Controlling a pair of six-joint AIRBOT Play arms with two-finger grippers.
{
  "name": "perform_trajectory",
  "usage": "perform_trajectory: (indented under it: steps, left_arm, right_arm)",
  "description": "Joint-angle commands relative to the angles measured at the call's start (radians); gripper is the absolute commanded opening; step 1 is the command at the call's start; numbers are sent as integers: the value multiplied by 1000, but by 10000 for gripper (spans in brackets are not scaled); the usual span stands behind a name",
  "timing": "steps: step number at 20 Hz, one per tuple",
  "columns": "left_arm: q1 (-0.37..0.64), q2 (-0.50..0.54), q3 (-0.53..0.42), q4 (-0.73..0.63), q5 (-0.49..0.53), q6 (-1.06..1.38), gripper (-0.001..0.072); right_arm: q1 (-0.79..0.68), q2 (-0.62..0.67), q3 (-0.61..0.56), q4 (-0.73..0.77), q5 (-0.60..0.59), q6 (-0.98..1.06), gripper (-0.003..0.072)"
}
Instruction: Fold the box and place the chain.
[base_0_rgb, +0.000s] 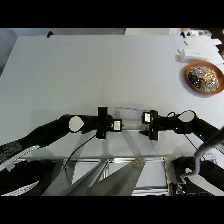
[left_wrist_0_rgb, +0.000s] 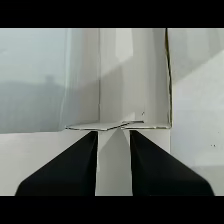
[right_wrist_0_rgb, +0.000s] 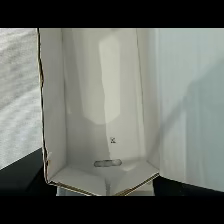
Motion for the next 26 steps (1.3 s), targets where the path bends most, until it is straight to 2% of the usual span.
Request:
perform_trajectory:
  steps: [1,9,12,17,19,23,24,25,26]
  left_arm:
    - [-2,-19,0,-76,2,0,199]
    - [-9,-29,0,-132,3,1,200]
    - [-9,-29,0,-206,3,2,199]
    - [-9,-41,0,-214,0,4,204]
    - [-10,-57,1,-214,-21,4,228]
    - [-24,-87,1,-213,-34,4,530]
    - [-27,-88,1,-213,-31,5,589]
    - [-31,-88,1,-212,-30,5,605]
    - [-31,-88,1,-213,-27,8,662]
  right_arm:
    - [0,0,0,0,1,0,404]
    - [-1,0,0,0,1,0,404]
    - [0,0,0,0,1,0,404]
    - [0,0,0,0,1,0,404]
    - [0,0,0,0,1,0,404]
    - [0,0,0,0,1,0,404]
    - [0,0,0,0,1,0,404]
    - [0,0,0,0,1,0,404]
    - [0,0,0,0,1,0,404]
